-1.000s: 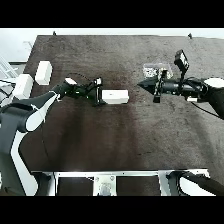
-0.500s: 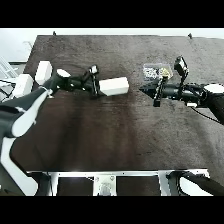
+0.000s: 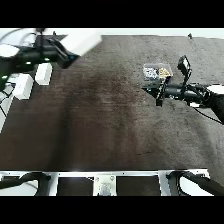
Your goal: Fold the box and place the chain.
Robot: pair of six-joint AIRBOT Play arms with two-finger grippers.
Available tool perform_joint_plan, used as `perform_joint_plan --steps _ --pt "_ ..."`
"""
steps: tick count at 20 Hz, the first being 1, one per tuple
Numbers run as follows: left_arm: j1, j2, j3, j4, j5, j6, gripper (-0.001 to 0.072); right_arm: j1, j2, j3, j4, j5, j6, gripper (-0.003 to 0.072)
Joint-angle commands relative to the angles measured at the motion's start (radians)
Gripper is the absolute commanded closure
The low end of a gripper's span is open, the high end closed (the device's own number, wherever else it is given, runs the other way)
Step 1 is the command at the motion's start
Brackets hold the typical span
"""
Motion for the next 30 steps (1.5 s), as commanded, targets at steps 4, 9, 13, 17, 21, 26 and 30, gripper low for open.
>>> perform_joint_plan --steps 4,9,13,17,21,26,30 --pt "0.112 0.359 -0.441 0.018 0.440 -0.148 0.0692 -0.005 0.000 -0.001 0.000 0.000 0.012 0.0673" --pt "0.118 0.397 -0.732 0.018 0.679 -0.167 0.0690 -0.004 -0.001 -0.001 0.000 0.001 0.031 0.0673" --pt "0.118 0.396 -0.856 0.018 0.770 -0.167 0.0691 -0.004 -0.003 -0.006 0.000 0.002 0.031 0.0673" --pt "0.132 0.362 -0.867 -0.004 0.764 -0.174 0.0690 -0.004 -0.003 -0.043 0.001 0.001 0.030 0.0673" --pt "0.248 0.314 -0.866 0.009 0.699 -0.196 0.0690 -0.004 -0.003 -0.072 0.001 0.001 0.030 0.0673" --pt "0.299 0.209 -0.843 0.007 0.604 -0.131 0.0689 -0.004 -0.003 -0.081 0.016 0.001 0.030 0.0673" --pt "0.299 0.095 -0.757 0.007 0.560 -0.103 0.0688 -0.004 -0.003 -0.081 0.019 0.001 0.030 0.0673"
